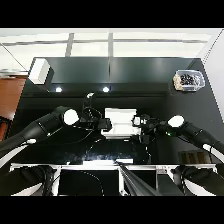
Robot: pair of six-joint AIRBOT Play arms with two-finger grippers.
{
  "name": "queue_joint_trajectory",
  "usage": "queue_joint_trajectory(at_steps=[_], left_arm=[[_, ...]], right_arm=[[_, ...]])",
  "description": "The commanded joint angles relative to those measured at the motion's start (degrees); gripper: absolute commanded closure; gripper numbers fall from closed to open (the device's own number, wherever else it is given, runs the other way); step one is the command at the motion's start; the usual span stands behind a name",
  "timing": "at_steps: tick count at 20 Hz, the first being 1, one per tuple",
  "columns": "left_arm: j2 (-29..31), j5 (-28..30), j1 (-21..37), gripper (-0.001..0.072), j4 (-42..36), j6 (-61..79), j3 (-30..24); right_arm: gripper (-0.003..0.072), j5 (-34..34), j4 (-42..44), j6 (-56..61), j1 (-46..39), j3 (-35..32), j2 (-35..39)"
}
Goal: Fold the box and place the chain.
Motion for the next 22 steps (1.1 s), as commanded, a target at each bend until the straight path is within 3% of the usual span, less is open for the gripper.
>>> queue_joint_trajectory(at_steps=[1, 5, 11, 16, 20, 22], left_arm=[[0.0, -1.9, -0.3, 0.0117, 3.0, -4.2, 0.9], [0.0, -1.9, -0.9, 0.0131, 4.2, -6.6, 1.3], [-0.2, -2.3, -5.7, 0.0131, 13.4, -14.7, 4.4], [-0.2, -3.6, -7.5, 0.0133, 15.1, -15.8, 5.3], [-0.2, -3.7, -7.6, 0.0159, 15.1, -16.7, 5.4], [-0.2, -4.2, -7.6, 0.0220, 15.0, -16.8, 5.4]], right_arm=[[0.0320, 0.0, 0.0, 0.0, 0.0, 0.0, 0.0], [0.0320, 0.0, 0.0, 0.0, 0.0, 0.0, 0.0], [0.0320, 0.0, 0.0, 0.0, 0.0, 0.0, 0.0], [0.0319, 0.0, 0.0, 0.0, 0.0, 0.0, 0.0], [0.0319, 0.0, 0.0, 0.0, 0.0, 0.0, 0.0], [0.0320, 0.0, 0.0, 0.0, 0.0, 0.0, 0.0]])
